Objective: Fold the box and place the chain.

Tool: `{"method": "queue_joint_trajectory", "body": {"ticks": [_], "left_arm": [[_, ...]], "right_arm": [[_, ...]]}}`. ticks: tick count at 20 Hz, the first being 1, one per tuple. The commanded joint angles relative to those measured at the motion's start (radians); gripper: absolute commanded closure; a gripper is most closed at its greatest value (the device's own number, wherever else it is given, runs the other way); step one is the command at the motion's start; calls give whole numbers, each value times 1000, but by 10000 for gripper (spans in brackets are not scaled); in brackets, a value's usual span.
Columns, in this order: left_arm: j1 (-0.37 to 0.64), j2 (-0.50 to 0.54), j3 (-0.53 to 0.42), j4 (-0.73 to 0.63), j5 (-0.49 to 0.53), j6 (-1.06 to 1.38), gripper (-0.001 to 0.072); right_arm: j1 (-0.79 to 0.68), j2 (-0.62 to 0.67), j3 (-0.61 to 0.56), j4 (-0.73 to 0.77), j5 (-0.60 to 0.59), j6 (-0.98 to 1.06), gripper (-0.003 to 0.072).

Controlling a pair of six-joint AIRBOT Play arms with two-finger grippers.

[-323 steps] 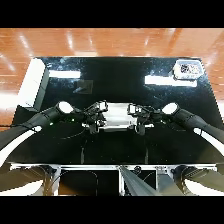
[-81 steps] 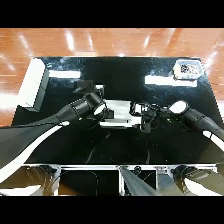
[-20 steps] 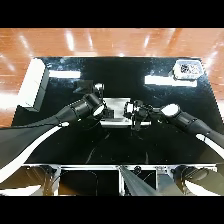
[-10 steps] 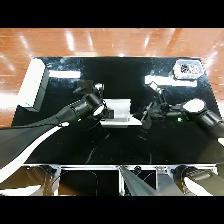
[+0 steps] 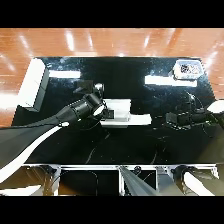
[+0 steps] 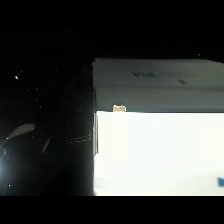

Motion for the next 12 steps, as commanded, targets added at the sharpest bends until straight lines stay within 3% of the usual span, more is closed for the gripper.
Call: {"method": "queue_joint_trajectory", "body": {"ticks": [1,7,12], "left_arm": [[0,-1,0,0,-3,4,694],[0,-2,0,0,1,5,693],[0,-2,0,0,0,6,693]], "right_arm": [[-45,-55,-7,-77,-60,127,656],[-3,-272,-6,171,-28,-106,657],[89,-330,10,324,-97,-187,656]]}}
